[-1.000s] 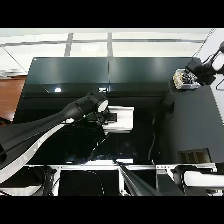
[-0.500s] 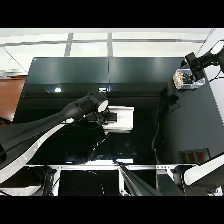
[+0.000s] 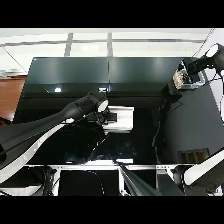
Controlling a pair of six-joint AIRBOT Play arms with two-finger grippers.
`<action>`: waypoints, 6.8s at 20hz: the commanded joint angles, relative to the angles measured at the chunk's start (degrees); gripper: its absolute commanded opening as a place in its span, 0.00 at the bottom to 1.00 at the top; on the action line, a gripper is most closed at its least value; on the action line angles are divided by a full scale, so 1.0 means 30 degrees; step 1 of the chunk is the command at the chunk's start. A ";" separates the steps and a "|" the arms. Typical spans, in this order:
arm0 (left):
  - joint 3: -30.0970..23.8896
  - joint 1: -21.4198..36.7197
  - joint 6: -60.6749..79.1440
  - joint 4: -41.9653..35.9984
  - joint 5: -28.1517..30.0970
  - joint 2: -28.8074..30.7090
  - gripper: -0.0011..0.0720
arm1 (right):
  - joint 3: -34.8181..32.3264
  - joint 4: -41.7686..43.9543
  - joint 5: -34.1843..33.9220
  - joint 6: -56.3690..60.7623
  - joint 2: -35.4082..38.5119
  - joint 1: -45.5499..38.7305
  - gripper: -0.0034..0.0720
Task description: Fold the box and place the chain.
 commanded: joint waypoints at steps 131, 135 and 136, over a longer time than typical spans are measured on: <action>0.0015 0.0007 0.0007 -0.0007 -0.0015 0.0007 0.05 | -1.3085 0.9799 0.5355 -2.0567 2.1828 0.2164 0.06; 0.0015 0.0007 0.0007 -0.0007 -0.0015 0.0007 0.05 | -1.3260 1.0877 0.5763 -2.0582 2.1813 0.3534 0.06; 0.0015 0.0007 0.0000 -0.0007 -0.0015 0.0007 0.05 | -1.3486 1.0877 0.5712 -2.0582 2.1813 0.4218 0.06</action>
